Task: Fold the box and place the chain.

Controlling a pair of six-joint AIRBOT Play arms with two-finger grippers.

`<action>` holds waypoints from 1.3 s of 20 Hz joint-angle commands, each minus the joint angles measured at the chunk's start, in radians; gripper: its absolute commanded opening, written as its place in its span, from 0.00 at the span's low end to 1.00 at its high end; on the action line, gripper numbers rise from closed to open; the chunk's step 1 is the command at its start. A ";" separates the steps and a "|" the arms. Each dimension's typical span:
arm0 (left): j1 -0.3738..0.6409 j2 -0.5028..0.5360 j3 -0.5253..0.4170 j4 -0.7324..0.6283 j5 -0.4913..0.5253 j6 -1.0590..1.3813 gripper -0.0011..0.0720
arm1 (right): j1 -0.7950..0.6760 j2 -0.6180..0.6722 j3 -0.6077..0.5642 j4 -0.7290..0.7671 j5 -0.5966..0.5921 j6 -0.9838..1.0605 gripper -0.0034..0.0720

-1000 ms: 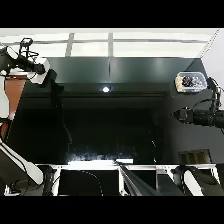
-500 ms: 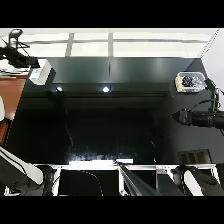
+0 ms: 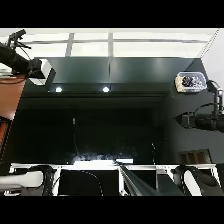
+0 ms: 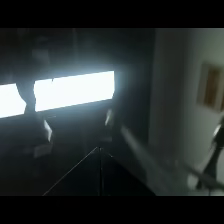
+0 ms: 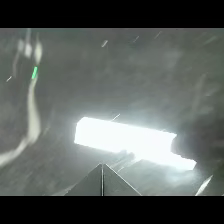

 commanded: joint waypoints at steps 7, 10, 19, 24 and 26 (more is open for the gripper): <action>-0.313 0.849 -1.131 -0.062 0.735 0.028 0.05 | 0.019 0.079 -0.153 0.060 -0.511 -0.134 0.06; -0.296 0.903 -1.161 -0.060 0.740 0.027 0.05 | 0.033 0.068 -0.196 0.000 -0.523 -0.156 0.06; -0.295 0.905 -1.162 -0.061 0.780 0.027 0.05 | 0.033 0.068 -0.196 -0.034 -0.499 -0.155 0.06; -0.295 0.905 -1.162 -0.061 0.780 0.027 0.05 | 0.033 0.068 -0.196 -0.034 -0.499 -0.155 0.06; -0.295 0.905 -1.162 -0.061 0.780 0.027 0.05 | 0.033 0.068 -0.196 -0.034 -0.499 -0.155 0.06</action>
